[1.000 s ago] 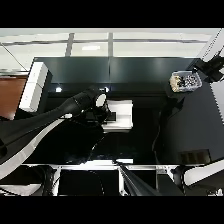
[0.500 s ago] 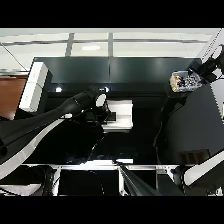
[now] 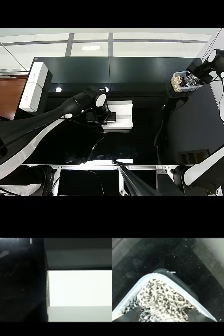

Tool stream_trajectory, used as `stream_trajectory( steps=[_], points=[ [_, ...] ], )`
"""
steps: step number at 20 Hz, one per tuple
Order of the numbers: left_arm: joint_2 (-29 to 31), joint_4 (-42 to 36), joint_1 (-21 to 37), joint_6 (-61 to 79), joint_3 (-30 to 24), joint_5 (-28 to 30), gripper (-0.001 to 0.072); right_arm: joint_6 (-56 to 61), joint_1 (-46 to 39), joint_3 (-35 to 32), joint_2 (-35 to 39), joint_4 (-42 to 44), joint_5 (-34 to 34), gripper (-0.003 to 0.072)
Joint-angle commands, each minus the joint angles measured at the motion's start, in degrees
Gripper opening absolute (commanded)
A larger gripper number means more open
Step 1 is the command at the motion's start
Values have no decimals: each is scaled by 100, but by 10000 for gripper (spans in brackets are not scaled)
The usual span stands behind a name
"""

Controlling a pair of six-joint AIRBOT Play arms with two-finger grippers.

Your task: Fold the box and place the chain.

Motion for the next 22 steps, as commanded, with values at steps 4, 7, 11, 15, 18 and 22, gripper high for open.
stream_trajectory(
  steps=[4, 7, 11, 15, 18, 22],
  points=[
    [-4, -2, 4, 2, 2, -22, 28, -175, 2, 4, -55, 155, 245, 366],
    [-4, -4, 4, 2, 2, -24, 28, -616, 15, 20, -44, 463, 216, 15],
    [-4, -120, 4, 2, 2, -22, 28, -1154, 74, 26, 487, 413, 291, 14],
    [-4, -319, 4, 2, 2, -22, 28, -2286, 74, 26, 1556, 651, 372, 15],
    [-4, -321, 4, 2, 2, -22, 28, -2507, 74, 26, 2406, 730, 254, 15],
    [-4, -319, 4, 2, 2, -76, 28, -2761, 48, 26, 3250, 872, 341, 15]
  ],
)
